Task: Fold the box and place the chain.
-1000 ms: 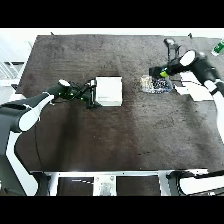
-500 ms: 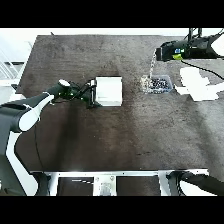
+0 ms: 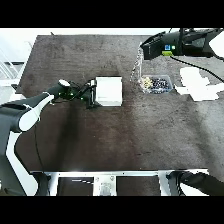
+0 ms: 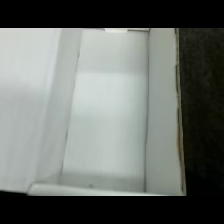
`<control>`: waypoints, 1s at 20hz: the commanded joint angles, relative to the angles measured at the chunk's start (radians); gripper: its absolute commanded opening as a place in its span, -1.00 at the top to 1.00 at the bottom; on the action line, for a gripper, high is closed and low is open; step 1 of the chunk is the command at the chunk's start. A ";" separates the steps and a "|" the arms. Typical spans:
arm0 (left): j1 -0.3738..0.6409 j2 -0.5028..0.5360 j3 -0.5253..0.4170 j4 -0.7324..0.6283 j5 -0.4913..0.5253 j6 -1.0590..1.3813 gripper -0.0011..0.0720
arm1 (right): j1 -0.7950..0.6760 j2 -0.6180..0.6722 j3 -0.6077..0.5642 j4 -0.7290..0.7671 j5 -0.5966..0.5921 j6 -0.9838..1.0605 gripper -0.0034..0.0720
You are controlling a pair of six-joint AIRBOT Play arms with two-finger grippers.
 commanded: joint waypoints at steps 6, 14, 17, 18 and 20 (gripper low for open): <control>0.000 0.000 0.001 0.000 0.000 0.000 0.48 | 0.083 -0.006 0.037 -0.001 -0.019 -0.037 0.88; 0.000 0.000 0.001 0.000 0.000 0.000 0.48 | 0.084 -0.016 0.035 0.003 -0.021 -0.058 0.88; 0.000 0.000 0.001 0.000 0.000 0.000 0.48 | 0.095 -0.032 0.035 0.034 -0.022 -0.058 0.88; 0.000 0.000 0.001 0.000 0.000 0.000 0.48 | 0.100 -0.039 0.035 0.037 -0.021 -0.058 0.88; 0.000 0.000 0.001 0.000 0.000 0.000 0.48 | 0.115 -0.052 0.034 0.036 -0.021 -0.058 0.88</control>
